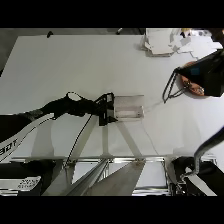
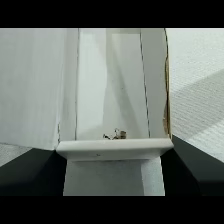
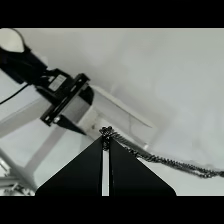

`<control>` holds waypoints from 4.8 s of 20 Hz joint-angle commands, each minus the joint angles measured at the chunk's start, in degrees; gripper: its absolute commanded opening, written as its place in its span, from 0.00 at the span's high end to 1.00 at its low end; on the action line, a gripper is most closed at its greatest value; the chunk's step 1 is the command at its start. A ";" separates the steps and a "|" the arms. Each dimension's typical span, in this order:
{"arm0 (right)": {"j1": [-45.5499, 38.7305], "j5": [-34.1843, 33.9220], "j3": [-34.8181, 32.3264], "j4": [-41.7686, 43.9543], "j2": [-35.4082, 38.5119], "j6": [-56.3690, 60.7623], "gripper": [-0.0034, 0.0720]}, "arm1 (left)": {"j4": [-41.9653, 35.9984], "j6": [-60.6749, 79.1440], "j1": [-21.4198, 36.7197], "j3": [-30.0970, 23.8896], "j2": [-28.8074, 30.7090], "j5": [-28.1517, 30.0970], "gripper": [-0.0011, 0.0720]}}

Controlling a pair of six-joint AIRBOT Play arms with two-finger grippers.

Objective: Fold the box and place the chain.

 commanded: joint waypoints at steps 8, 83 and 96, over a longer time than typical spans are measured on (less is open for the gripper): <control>16.06 -12.72 -9.22 -0.39 -0.92 1.22 0.94 | 0.00 0.02 0.02 0.02 0.02 0.00 0.78; -5.53 -13.94 -16.39 -25.97 -42.27 9.97 0.94 | 0.00 0.02 0.02 0.02 0.02 0.00 0.78; -5.49 -13.49 -16.44 -13.35 -7.39 3.96 0.93 | 0.00 0.02 0.02 0.02 0.02 0.00 0.78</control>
